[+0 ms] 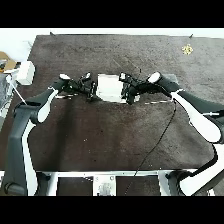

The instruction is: Fold the box and place the chain.

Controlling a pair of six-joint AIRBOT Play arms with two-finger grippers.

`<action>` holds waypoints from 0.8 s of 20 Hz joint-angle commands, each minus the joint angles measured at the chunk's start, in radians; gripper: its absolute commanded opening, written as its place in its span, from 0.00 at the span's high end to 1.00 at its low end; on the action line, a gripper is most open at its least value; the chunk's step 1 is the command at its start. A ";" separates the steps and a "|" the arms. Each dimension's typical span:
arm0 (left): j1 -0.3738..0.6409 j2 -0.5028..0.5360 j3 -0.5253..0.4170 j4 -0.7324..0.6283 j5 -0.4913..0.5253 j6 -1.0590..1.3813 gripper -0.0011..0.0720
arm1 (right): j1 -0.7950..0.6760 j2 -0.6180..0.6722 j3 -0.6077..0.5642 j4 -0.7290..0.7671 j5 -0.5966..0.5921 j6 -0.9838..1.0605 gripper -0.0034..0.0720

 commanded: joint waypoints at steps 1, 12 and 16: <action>0.000 -0.001 0.000 0.000 0.000 0.000 0.68 | 0.006 -0.003 0.000 0.078 -0.001 -0.038 0.68; 0.000 -0.001 0.000 0.000 0.000 0.000 0.68 | 0.010 -0.040 0.000 0.174 -0.011 -0.165 0.68; 0.000 -0.001 0.000 0.000 0.000 0.000 0.68 | 0.006 -0.040 0.000 0.167 0.003 -0.212 0.13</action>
